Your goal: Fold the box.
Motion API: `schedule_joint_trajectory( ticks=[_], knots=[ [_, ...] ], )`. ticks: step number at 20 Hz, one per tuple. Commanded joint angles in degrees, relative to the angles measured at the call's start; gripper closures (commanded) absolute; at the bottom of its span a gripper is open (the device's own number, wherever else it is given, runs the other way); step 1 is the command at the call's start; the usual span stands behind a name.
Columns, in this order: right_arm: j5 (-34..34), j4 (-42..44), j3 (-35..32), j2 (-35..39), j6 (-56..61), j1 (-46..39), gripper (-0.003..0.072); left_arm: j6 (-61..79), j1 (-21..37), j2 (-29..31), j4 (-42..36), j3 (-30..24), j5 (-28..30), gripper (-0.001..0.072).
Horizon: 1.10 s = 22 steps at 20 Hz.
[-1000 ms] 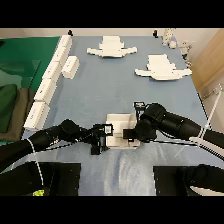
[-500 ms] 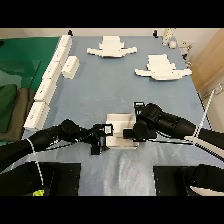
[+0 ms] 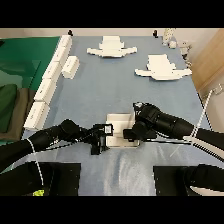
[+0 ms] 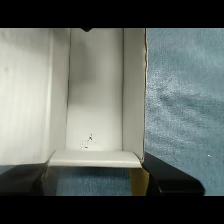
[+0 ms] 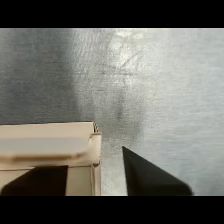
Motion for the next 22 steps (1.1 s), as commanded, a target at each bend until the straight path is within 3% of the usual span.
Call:
schedule_joint_trajectory(
  ticks=[1,2,4,5,6,7,14,18,19,21,22],
  knots=[
    [-0.3,-0.4,0.0,0.0,0.0,0.0,0.0649,0.0,0.0,0.0,0.0,0.0,0.0,0.0251],
    [-0.3,-0.4,0.0,0.0,0.0,0.0,0.0684,0.0,0.0,0.0,0.0,0.0,0.0,0.025],
    [0.3,0.0,0.0,0.0,0.0,0.0,0.0684,0.0,0.0,0.0,0.0,0.0,0.0,0.0251],
    [1.0,0.4,0.0,0.0,0.0,0.0,0.0578,0.0,0.0,0.0,0.0,0.0,0.0,0.0251],
    [1.2,0.4,0.0,0.0,-0.1,0.0,0.0249,0.0,0.0,0.0,0.0,0.0,0.0,0.0251],
    [1.1,0.4,0.0,0.0,0.0,0.0,0.003,0.0,0.0,0.0,0.0,0.0,0.0,0.0251],
    [-2.1,0.5,2.7,3.1,-1.9,-0.2,0.0016,0.0,0.0,0.0,0.0,0.0,0.0,0.0251],
    [-8.3,-2.8,8.4,6.6,-5.2,-0.2,0.0035,0.0,0.0,0.0,0.0,0.0,0.0,0.0251],
    [-11.0,-5.5,9.2,7.7,-5.7,-0.2,0.0074,0.0,0.0,0.0,0.0,0.0,0.0,0.025],
    [-15.1,-11.0,9.3,9.1,-7.4,-1.9,0.0668,0.0,0.0,0.0,0.0,0.0,0.0,0.025],
    [-16.1,-11.8,9.2,9.0,-9.7,-4.7,0.0685,0.0,0.0,0.0,0.0,0.0,0.0,0.0251]
  ],
)
